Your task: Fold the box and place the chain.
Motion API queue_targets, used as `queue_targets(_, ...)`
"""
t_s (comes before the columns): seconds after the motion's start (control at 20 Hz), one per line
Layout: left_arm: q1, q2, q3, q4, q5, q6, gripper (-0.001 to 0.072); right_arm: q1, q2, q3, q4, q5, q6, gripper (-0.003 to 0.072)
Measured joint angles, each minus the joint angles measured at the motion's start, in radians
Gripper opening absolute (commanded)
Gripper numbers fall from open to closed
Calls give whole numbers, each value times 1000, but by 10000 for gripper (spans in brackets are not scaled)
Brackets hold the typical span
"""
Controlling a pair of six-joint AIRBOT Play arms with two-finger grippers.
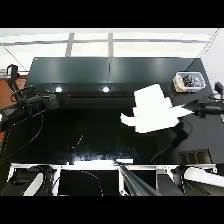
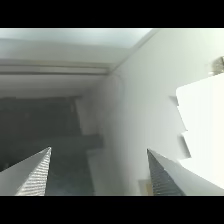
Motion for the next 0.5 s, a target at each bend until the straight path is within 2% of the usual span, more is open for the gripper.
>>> queue_targets(0.3,-3,-28,-2,-51,-42,-3,709,360,374,-277,127,-352,-43,11)
queue_targets(0.5,-71,-99,-2,-70,-86,-6,709,552,562,-448,173,-536,-176,11)
